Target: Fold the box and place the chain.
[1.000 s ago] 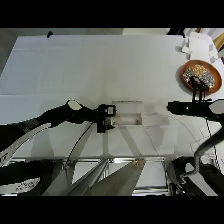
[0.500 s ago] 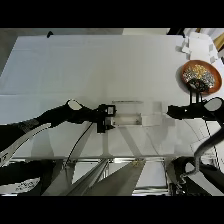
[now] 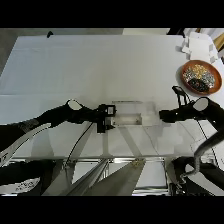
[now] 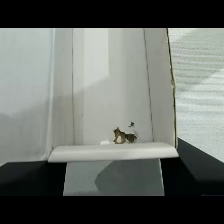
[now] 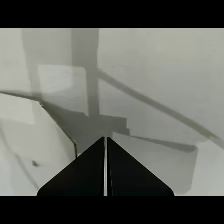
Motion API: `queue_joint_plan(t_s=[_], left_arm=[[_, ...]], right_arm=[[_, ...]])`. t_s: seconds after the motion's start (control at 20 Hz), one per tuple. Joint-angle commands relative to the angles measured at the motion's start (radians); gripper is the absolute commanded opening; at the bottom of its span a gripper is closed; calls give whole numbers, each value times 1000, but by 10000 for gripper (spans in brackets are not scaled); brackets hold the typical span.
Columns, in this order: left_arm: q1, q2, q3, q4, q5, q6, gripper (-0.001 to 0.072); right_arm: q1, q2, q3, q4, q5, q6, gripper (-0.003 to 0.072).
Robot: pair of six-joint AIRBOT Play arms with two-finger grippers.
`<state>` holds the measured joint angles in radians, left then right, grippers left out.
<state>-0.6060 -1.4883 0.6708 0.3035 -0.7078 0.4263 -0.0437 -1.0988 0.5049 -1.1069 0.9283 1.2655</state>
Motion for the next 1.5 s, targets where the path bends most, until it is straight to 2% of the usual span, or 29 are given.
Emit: queue_joint_plan(t_s=[0.0, 0.1, 0.65, 0.8, 1.0, 1.1, 1.4, 1.45], left_arm=[[0, 0, 1, 0, 0, 0, 271], [0, 0, 1, 0, 0, 0, 271], [0, 0, 1, 0, 0, 0, 271], [0, 0, 1, 0, 0, 0, 271], [0, 0, 1, 0, 0, 0, 271], [0, 0, 1, 0, 0, 0, 271], [0, 0, 1, 0, 0, 0, 271], [0, 0, 1, 0, 0, 0, 271]], right_arm=[[35, -2, 0, 116, 69, -70, 14], [48, -2, 0, 173, 79, -99, 14], [82, 5, 0, 211, 74, -153, 19], [82, 47, 0, 225, 73, -180, 111], [82, 60, 0, 255, 74, -205, 122], [82, 60, 0, 255, 74, -206, 201], [82, 60, 0, 346, 94, -280, 218], [82, 60, 0, 347, 98, -280, 305]])
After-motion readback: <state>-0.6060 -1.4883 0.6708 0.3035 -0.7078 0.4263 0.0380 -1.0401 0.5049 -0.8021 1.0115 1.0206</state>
